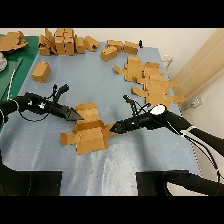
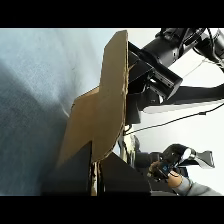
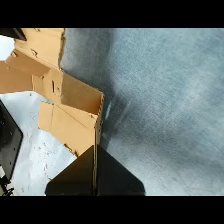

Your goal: Fold the box.

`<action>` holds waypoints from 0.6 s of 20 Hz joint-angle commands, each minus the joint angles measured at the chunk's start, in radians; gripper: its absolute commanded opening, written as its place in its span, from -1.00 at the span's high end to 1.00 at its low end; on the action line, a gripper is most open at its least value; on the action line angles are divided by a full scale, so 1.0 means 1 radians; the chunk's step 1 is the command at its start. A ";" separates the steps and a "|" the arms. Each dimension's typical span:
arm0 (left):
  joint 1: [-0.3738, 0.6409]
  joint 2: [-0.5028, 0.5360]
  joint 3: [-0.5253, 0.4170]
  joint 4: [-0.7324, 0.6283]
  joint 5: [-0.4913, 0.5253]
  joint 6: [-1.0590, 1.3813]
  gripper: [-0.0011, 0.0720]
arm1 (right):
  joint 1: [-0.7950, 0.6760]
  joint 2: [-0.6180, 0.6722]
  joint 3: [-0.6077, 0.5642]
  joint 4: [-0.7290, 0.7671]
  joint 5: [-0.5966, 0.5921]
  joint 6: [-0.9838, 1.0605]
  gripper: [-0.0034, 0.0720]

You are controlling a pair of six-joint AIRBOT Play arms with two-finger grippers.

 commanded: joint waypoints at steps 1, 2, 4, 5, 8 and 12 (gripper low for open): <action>-0.002 0.000 0.002 -0.003 -0.002 0.043 0.94 | -0.002 0.000 0.000 -0.034 -0.012 0.013 0.61; -0.005 0.000 0.007 -0.005 -0.003 0.043 0.94 | -0.003 0.000 0.000 -0.059 -0.037 0.054 0.36; -0.023 0.001 0.032 -0.007 -0.002 0.058 0.94 | -0.003 0.000 0.010 -0.135 -0.093 0.131 0.30; -0.042 0.007 0.050 -0.015 0.000 0.074 0.94 | -0.003 0.000 0.021 -0.168 -0.119 0.172 0.30; -0.142 0.062 0.101 -0.067 0.073 0.158 0.94 | -0.035 0.000 0.093 -0.214 -0.132 0.236 0.30; -0.288 0.183 0.123 -0.075 0.258 0.293 0.94 | -0.160 0.031 0.200 -0.253 -0.129 0.346 0.32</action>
